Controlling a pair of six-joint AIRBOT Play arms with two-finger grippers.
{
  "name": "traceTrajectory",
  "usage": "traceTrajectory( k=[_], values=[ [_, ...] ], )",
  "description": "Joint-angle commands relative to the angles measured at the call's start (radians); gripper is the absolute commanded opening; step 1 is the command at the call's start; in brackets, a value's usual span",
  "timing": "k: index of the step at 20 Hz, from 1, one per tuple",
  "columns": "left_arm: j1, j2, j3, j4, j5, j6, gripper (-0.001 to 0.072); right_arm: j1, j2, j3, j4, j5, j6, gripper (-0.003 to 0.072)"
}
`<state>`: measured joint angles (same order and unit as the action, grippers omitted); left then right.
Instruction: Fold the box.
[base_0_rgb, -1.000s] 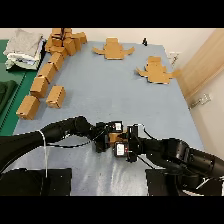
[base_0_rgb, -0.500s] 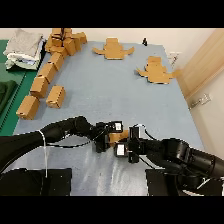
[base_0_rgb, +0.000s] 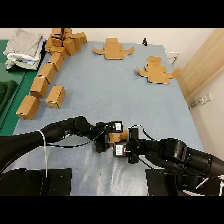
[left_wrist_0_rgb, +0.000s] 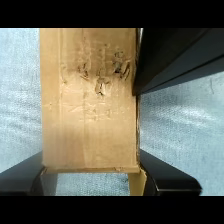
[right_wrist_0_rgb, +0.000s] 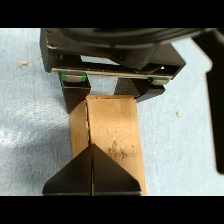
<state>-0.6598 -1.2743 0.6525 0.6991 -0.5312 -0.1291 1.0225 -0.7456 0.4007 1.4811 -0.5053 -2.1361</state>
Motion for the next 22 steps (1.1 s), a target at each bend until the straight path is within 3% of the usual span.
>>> traceTrajectory(
  k=[1,7,22],
  values=[
    [0.000,0.000,0.000,0.000,0.000,0.001,0.0464,0.000,0.001,0.001,0.000,0.000,0.000,0.0007],
    [0.000,0.000,0.000,0.000,0.000,0.001,0.0465,-0.001,0.047,0.001,-0.012,-0.007,0.000,0.0006],
    [0.000,0.000,0.001,0.000,0.000,0.001,0.0465,-0.001,0.014,-0.001,-0.012,-0.019,0.000,0.0006]
  ],
)
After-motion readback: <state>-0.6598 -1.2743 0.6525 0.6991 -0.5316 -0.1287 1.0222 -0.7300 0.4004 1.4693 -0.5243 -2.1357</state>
